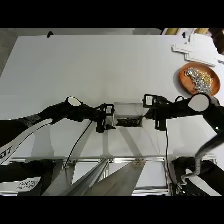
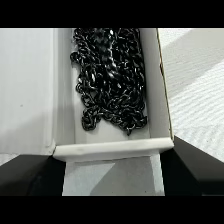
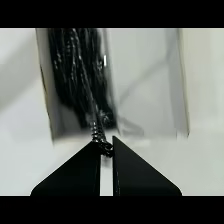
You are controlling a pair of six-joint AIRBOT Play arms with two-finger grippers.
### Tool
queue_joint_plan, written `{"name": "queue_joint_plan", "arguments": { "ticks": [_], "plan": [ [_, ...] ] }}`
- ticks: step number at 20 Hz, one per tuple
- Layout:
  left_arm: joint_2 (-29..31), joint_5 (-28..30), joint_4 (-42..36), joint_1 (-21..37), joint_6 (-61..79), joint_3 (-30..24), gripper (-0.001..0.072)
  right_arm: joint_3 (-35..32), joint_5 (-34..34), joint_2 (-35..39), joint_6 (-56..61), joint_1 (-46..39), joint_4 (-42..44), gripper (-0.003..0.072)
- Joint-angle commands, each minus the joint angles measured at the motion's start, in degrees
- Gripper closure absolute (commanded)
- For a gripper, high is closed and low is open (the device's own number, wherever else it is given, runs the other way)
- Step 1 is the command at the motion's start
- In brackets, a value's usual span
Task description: Fold the box and place the chain.
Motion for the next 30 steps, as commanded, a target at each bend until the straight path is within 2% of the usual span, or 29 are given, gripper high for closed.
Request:
{"name": "queue_joint_plan", "arguments": {
  "ticks": [1,3,10,12,17,19,20,22,24,25,26,27,30],
  "plan": [
    [0.0,0.0,0.0,0.0,0.0,0.0,0.0505,0.0,-0.3,3.9,0.2,0.0,19.1,0.0668],
    [0.0,0.0,0.0,0.0,0.0,0.0,0.0505,0.0,-2.0,3.9,0.2,1.0,23.1,0.0668],
    [0.0,0.0,0.0,0.0,0.0,0.0,0.0505,0.0,-12.7,3.2,-0.2,11.9,22.8,0.0668],
    [0.0,0.0,0.0,0.0,0.0,0.0,0.0505,0.0,-15.5,2.3,0.1,13.2,20.3,0.0667],
    [0.0,0.0,0.0,0.0,0.0,0.0,0.0505,0.0,-14.2,-1.0,10.2,13.2,7.1,0.0656],
    [0.0,0.0,0.0,0.0,0.0,0.0,0.0505,0.0,-12.2,-2.4,10.5,13.2,5.4,0.0457],
    [0.0,0.0,0.0,0.0,0.0,0.0,0.0505,0.0,-11.8,-3.1,10.6,13.2,4.7,0.0456],
    [0.0,0.0,0.0,0.0,0.0,0.0,0.0505,1.9,-8.7,-4.4,12.0,13.1,2.8,0.0469],
    [0.0,0.0,0.0,0.0,0.0,0.0,0.0505,8.7,-0.7,-6.5,12.7,10.8,2.2,0.0572],
    [0.0,0.0,0.0,0.0,0.0,0.0,0.0505,13.6,3.3,-8.1,13.4,8.9,2.2,0.0577],
    [0.0,0.0,0.0,0.0,0.0,0.0,0.0505,18.1,5.5,-9.9,14.2,7.0,2.2,0.0617],
    [0.0,0.0,0.0,0.0,0.0,0.0,0.0505,22.0,6.2,-11.9,14.4,5.0,2.2,0.0668],
    [0.0,0.0,0.0,0.0,0.0,0.0,0.0505,25.5,2.4,-17.9,17.8,1.3,2.3,0.0668]
  ]
}}
